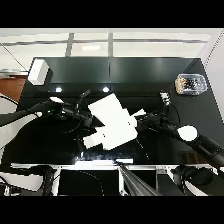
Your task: Fold the box and place the chain.
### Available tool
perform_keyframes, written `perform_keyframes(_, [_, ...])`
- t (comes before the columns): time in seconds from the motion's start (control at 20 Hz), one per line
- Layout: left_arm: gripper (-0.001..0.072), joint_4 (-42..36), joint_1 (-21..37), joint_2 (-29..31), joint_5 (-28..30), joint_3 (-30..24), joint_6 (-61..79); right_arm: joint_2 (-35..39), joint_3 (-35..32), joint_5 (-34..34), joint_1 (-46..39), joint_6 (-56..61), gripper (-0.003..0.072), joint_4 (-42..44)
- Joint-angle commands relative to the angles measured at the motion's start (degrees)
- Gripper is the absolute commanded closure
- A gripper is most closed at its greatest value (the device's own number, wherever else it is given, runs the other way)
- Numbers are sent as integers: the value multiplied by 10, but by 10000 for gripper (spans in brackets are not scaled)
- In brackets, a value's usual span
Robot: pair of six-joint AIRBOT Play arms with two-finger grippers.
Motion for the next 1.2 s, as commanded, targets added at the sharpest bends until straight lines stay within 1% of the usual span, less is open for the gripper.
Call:
perform_keyframes(0.0, [382,4,0,-1,9,1,2,0,0,0,0,0,644,0])
perform_keyframes(0.05, [431,4,0,-1,12,2,2,0,0,0,0,0,644,0])
perform_keyframes(0.1, [557,4,0,-1,11,6,-1,0,0,1,0,0,645,0])
perform_keyframes(0.2, [683,4,0,-1,-3,19,0,0,0,7,0,0,645,0])
perform_keyframes(0.25, [684,4,0,-1,-9,26,0,0,0,14,0,0,605,0])
perform_keyframes(0.35, [685,4,0,0,-17,45,0,1,0,33,-8,0,-24,-1])
perform_keyframes(0.4, [685,5,0,0,-21,54,0,2,3,44,-22,0,-15,-13])
perform_keyframes(0.5, [687,30,0,3,-22,75,0,5,35,101,-75,0,-16,-83])
perform_keyframes(0.6, [688,84,-4,21,-17,95,0,8,90,181,-147,0,-15,-162])
perform_keyframes(0.65, [689,110,-10,38,-5,98,4,8,120,211,-181,0,-15,-199])
perform_keyframes(0.7, [689,142,-19,63,10,98,18,8,146,229,-206,-1,-15,-230])
perform_keyframes(0.8, [689,209,-51,113,53,96,32,8,180,230,-240,-2,-14,-302])
perform_keyframes(0.9, [689,281,-96,160,148,77,67,8,191,208,-255,-2,-14,-351])
perform_keyframes(0.95, [687,300,-115,176,191,64,104,8,191,194,-256,-2,-14,-359])
perform_keyframes(1.0, [686,295,-126,181,207,56,134,8,191,182,-256,0,-14,-358])
perform_keyframes(1.1, [685,242,-129,175,195,42,162,4,189,186,-249,-10,-14,-293])
perform_keyframes(1.15, [685,227,-129,168,184,35,192,-1,185,203,-239,-52,-14,-261])
